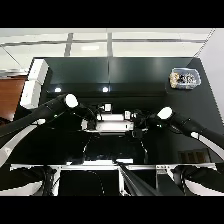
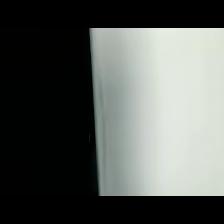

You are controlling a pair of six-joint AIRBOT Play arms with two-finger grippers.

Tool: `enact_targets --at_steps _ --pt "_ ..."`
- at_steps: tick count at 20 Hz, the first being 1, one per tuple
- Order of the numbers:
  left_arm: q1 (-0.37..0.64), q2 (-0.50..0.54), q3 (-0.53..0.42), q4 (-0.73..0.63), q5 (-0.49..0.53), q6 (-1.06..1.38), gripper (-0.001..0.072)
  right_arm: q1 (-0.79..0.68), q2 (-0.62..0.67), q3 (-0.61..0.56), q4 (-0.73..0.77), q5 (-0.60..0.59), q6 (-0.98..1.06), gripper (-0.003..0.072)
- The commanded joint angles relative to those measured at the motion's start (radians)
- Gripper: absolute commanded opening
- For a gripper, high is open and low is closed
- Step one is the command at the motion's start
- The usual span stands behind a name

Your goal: Fold the box and place the chain.

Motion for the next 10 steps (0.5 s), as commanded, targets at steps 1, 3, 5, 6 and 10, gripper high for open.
enact_targets --at_steps 1,3,5,6,10 --pt "0.000 0.000 0.000 0.000 -0.001 0.000 0.0028 0.000 -0.001 0.001 -0.012 0.001 0.006 0.0675" --pt "0.000 0.000 0.000 0.000 -0.001 0.000 0.0028 0.000 -0.001 0.001 -0.012 0.001 0.006 0.0674" --pt "0.000 0.000 0.000 0.000 -0.001 0.000 0.0028 0.000 -0.001 0.001 -0.013 0.001 0.006 0.0674" --pt "0.000 0.000 0.000 0.000 -0.002 0.000 0.0029 0.000 -0.001 0.001 -0.013 0.002 0.006 0.0672" --pt "0.000 0.003 0.002 0.002 -0.005 -0.056 0.0091 0.000 -0.001 0.001 -0.013 0.001 0.006 0.0450"
